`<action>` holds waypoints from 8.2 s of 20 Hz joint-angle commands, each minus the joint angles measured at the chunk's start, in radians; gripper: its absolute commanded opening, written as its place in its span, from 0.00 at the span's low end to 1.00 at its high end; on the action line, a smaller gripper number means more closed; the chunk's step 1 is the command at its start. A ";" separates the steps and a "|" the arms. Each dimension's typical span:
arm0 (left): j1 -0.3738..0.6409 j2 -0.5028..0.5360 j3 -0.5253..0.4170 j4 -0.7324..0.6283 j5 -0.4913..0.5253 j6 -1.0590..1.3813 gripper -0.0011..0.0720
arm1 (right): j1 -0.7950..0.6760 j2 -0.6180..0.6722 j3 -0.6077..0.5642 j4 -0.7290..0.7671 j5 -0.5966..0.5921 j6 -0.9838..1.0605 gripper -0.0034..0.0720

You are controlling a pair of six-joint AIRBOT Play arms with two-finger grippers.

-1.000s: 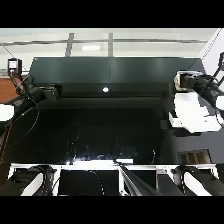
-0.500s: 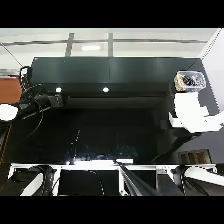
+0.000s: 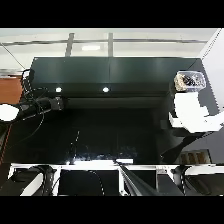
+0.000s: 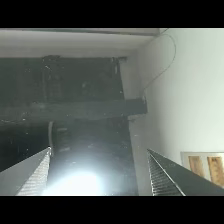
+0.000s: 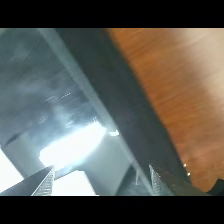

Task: Fold the box and place the chain.

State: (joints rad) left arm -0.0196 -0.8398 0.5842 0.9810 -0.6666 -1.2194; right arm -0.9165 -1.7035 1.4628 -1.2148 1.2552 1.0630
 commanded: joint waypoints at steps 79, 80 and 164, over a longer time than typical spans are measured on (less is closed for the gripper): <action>-0.552 -0.577 0.276 -0.282 -0.162 1.252 0.05 | 0.999 1.057 -0.910 0.272 -0.398 -0.252 0.99; -0.560 -0.585 0.276 -0.281 -0.146 1.297 0.05 | 1.011 1.056 -0.916 0.272 -0.399 -0.324 0.99; -0.565 -0.613 0.277 -0.264 -0.130 1.267 0.05 | 1.235 0.489 -0.973 0.607 -0.491 -1.281 0.98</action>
State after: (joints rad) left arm -0.5846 -1.4532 0.8612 0.7177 -0.7952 0.0475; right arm 0.3172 -1.2037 0.4900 -0.5980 0.7677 -0.2333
